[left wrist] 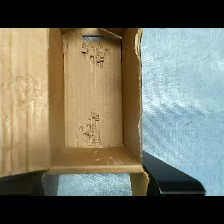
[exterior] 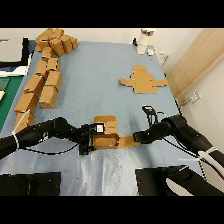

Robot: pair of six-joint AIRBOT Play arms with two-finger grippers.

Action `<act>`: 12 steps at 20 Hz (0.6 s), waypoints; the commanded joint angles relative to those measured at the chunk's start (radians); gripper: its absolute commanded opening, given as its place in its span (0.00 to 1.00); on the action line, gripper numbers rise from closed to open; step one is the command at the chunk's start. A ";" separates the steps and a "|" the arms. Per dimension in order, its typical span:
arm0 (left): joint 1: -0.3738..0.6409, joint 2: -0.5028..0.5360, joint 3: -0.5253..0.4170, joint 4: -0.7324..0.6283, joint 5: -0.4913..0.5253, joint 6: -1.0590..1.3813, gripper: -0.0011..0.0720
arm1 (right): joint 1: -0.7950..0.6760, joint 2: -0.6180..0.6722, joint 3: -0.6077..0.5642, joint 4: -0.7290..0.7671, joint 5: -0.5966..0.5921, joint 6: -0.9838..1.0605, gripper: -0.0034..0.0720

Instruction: Fold the box.

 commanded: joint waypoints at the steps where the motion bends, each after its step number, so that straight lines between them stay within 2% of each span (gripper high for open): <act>1: 0.000 -0.001 0.000 0.000 0.000 0.000 0.66 | 0.020 -0.040 -0.006 0.207 0.043 -0.097 0.05; 7: 0.000 -0.001 0.000 0.000 0.001 0.000 0.66 | 0.082 -0.053 -0.006 0.240 0.043 -0.097 0.05; 12: 0.000 -0.001 0.000 0.000 0.000 0.000 0.66 | 0.082 0.043 0.002 0.284 0.034 -0.097 0.05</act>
